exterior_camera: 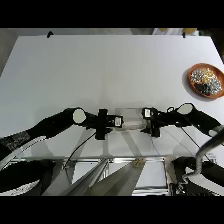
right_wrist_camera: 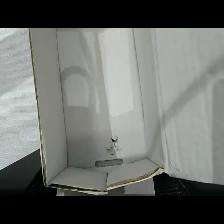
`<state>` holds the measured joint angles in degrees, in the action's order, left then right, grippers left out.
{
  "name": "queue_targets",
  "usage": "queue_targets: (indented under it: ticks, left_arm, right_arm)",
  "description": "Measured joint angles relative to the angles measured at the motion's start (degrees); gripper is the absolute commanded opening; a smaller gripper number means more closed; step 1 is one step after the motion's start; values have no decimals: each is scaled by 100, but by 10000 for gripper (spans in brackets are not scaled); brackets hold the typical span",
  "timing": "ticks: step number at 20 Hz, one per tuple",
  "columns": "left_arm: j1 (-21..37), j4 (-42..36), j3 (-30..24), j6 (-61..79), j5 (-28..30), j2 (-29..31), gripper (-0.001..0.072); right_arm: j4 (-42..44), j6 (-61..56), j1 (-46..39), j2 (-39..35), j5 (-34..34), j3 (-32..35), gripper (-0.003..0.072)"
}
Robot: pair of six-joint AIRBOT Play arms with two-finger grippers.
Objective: Fold the box and place the chain.
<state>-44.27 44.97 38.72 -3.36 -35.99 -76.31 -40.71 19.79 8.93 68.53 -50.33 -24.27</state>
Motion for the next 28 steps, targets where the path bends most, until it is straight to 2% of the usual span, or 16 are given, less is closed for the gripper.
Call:
queue_targets:
  ticks: [2,3,4,13,16,17,18,20,21,24,25,26,27,28]
  left_arm:
    - [-22,-85,0,26,68,-15,222]
    - [-31,-140,0,37,153,-20,161]
    - [-35,-192,0,46,229,-24,138]
    - [-232,-691,0,144,601,-68,138]
    - [-326,-905,0,173,680,-122,164]
    - [-358,-962,0,190,710,-146,193]
    - [-387,-1025,0,190,748,-164,287]
    - [-439,-1128,0,195,815,-192,421]
    - [-463,-1174,0,195,861,-203,444]
    - [-501,-1250,0,197,955,-216,445]
    - [-505,-1270,0,195,966,-216,386]
    - [-509,-1283,0,188,986,-216,269]
    - [-509,-1303,0,153,1021,-208,187]
    - [-501,-1287,0,46,1014,-175,137]
  right_arm:
    - [0,0,0,0,0,0,417]
    - [0,0,0,0,0,0,417]
    - [0,0,0,0,0,0,417]
    - [0,2,-2,0,-2,0,417]
    - [0,2,-2,0,-2,0,417]
    - [-4,4,-2,0,-2,0,417]
    - [-7,9,-2,-2,-2,0,417]
    - [-13,15,-2,-2,-2,0,417]
    - [-11,15,-2,-2,-2,0,417]
    - [-9,7,-2,-2,-7,0,417]
    - [-7,4,-2,-2,-7,0,417]
    - [-7,2,-2,-2,-7,0,417]
    - [-2,-2,-2,-4,-7,0,417]
    - [2,-9,-2,-4,-4,0,417]
